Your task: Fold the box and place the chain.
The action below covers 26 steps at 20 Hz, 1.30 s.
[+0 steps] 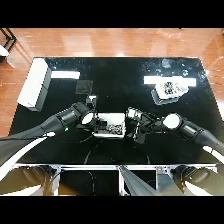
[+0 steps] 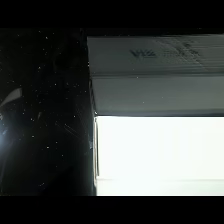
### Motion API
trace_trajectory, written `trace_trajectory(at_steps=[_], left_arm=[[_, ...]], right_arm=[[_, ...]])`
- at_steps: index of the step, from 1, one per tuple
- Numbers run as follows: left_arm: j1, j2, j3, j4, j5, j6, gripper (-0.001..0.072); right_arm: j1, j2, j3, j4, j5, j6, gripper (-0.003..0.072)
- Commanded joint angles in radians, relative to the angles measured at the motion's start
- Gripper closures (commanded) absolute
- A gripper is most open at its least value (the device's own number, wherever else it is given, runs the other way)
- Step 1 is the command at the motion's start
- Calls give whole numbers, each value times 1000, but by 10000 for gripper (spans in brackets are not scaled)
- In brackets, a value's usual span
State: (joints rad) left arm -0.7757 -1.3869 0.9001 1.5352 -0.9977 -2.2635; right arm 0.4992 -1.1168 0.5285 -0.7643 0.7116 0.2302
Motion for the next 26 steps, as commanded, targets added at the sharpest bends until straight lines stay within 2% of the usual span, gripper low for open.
trace_trajectory(at_steps=[1,2,5,8,9,10,16,26], left_arm=[[0,0,1,0,-2,0,683],[0,0,1,1,-2,0,683],[0,0,1,1,-2,0,683],[0,0,1,1,-2,0,683],[0,0,1,1,-2,0,683],[0,0,1,1,-2,0,683],[0,0,1,1,-1,0,683],[0,0,1,1,-1,0,683]], right_arm=[[4,-56,-2,106,-16,-150,73],[4,-69,-2,106,-16,-152,100],[5,-97,-1,107,-23,-182,101],[8,-112,-1,109,-78,-186,111],[8,-114,-1,111,-87,-186,177],[8,-118,-1,111,-88,-186,206],[10,-129,-1,143,-134,-188,206],[23,-135,0,143,-135,-188,207]])
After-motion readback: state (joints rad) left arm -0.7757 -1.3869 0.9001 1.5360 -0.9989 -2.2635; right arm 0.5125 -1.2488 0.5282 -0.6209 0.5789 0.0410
